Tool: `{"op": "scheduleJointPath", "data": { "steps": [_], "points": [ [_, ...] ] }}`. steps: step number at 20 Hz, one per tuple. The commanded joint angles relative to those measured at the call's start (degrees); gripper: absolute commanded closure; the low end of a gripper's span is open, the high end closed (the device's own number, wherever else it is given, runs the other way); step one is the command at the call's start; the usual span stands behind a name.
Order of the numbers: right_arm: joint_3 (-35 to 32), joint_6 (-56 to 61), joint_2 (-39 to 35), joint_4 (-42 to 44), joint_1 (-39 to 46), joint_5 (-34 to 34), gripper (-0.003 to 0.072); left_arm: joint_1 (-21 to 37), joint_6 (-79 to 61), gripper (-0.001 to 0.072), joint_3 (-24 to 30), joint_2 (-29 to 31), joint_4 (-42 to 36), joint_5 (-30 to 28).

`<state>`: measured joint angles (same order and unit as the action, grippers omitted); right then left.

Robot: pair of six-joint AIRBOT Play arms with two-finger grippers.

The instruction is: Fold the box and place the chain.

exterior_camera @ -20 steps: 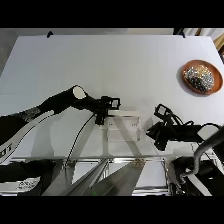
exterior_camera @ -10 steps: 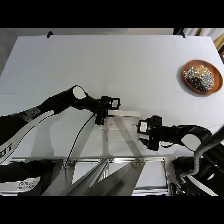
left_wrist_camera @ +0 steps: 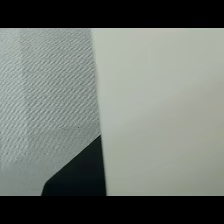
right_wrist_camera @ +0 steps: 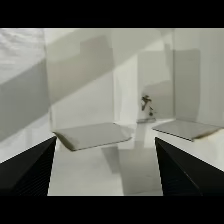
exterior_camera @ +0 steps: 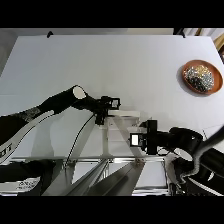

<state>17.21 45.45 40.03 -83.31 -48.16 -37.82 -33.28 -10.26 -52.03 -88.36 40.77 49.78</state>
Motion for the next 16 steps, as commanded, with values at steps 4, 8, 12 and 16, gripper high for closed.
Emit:
{"op": "scheduleJointPath", "data": {
  "steps": [4,8,12,16],
  "points": [
    [-0.1,6.4,0.1,-1.0,-5.6,0.0,-0.0008,0.0,0.0,0.0699,0.0,0.0,0.0,0.0],
    [-0.1,8.5,3.2,-2.6,-5.7,1.6,-0.0006,0.0,0.0,0.0699,0.0,0.0,0.0,0.0],
    [-0.1,12.9,4.5,-6.7,-5.3,10.0,-0.0006,0.0,0.0,0.0699,0.0,0.0,0.0,0.0],
    [-0.1,14.1,4.8,-8.1,-2.4,8.5,-0.0006,0.0,0.0,0.0699,0.0,0.0,0.0,0.0]
  ]
}}
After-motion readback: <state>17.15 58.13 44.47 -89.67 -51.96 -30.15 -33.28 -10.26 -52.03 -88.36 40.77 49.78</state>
